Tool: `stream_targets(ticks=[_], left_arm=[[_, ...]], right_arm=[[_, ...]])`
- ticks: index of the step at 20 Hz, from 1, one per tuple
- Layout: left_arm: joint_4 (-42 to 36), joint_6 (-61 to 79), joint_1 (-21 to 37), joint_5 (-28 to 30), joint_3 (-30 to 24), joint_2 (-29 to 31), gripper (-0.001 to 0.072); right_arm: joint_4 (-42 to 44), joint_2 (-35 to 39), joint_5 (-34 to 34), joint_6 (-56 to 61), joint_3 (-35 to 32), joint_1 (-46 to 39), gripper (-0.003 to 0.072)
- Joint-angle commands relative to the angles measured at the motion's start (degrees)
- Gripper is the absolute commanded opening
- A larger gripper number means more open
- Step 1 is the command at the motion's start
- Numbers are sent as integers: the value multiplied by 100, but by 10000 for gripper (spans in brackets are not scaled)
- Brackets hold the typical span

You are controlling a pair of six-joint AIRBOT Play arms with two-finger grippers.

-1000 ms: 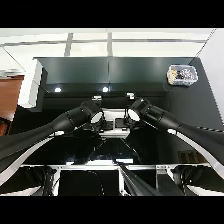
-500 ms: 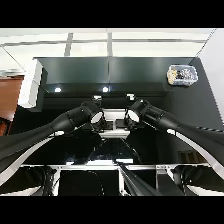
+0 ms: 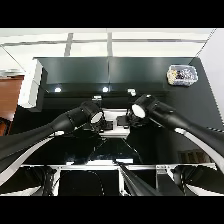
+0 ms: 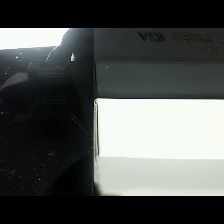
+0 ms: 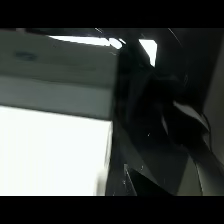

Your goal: Fold the box and place the chain.

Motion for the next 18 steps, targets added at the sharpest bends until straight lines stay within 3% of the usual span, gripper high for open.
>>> stream_targets(ticks=[1, 3, 6, 8, 9, 10, 14, 16, 18], left_arm=[[-9, -4, 4, -24, 2, -2, 30], [-7, -7, 4, -22, 2, -2, 30], [-7, -4, 4, -22, 2, -2, 30], [-9, -4, 4, -20, 2, -2, 30], [-9, -4, 4, -20, 2, -2, 30], [-9, -7, 4, -17, 2, -2, 30], [4, -7, 4, 2, 2, -2, 30], [7, -7, 4, -2, 2, -2, 30], [7, -4, 4, -4, 2, -2, 30]], right_arm=[[-31, 901, 354, -658, 229, -192, 322], [-807, 1679, 540, -693, 240, -439, 322], [-3331, 2214, 1032, -693, 238, -866, 321], [-4280, 2199, 616, -691, 149, -1475, 323], [-4282, 2188, -2, -680, 11, -1954, 389], [-4107, 2135, -632, -669, -149, -2455, 688], [-2052, 1016, -2455, -691, -107, -4507, 703], [-1327, 44, -2411, -693, 710, -5066, 702], [-1049, -1106, -1617, -691, 2004, -5305, 702]])
